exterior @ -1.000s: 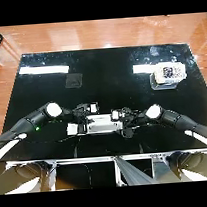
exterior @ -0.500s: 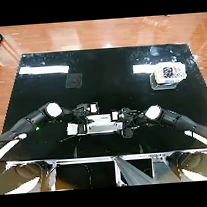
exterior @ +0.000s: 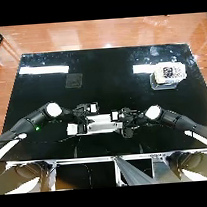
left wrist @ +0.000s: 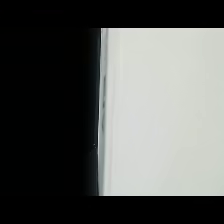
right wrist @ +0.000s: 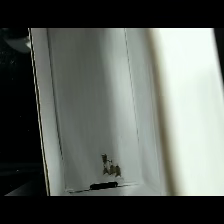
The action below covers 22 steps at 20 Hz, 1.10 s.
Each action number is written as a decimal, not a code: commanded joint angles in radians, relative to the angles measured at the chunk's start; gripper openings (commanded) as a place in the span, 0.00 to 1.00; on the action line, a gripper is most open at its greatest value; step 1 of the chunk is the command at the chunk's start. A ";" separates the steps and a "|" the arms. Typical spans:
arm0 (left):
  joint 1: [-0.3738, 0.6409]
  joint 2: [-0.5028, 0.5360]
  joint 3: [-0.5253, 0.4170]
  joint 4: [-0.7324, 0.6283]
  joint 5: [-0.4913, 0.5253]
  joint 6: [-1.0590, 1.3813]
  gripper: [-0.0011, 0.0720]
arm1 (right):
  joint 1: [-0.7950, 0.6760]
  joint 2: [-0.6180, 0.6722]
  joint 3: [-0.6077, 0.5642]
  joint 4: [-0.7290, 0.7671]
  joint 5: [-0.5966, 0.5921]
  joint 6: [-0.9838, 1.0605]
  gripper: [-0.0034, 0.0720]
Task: Fold the box and place the chain.
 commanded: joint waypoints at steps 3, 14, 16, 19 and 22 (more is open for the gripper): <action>0.000 -0.001 0.001 0.000 -0.002 0.000 0.05 | 0.000 -0.001 0.000 0.000 -0.002 0.001 0.59; 0.010 0.083 0.001 0.091 -0.008 -0.143 0.88 | 0.000 -0.001 0.001 0.000 -0.002 0.001 0.59; 0.027 0.122 0.001 0.166 -0.034 -0.215 0.88 | 0.000 -0.001 0.001 0.000 -0.002 0.001 0.59; 0.072 0.203 0.001 0.205 -0.097 -0.265 0.88 | 0.000 -0.001 0.001 0.000 -0.002 0.001 0.59; 0.121 0.289 0.001 0.257 -0.156 -0.326 0.88 | 0.000 -0.001 0.000 0.000 -0.002 0.001 0.59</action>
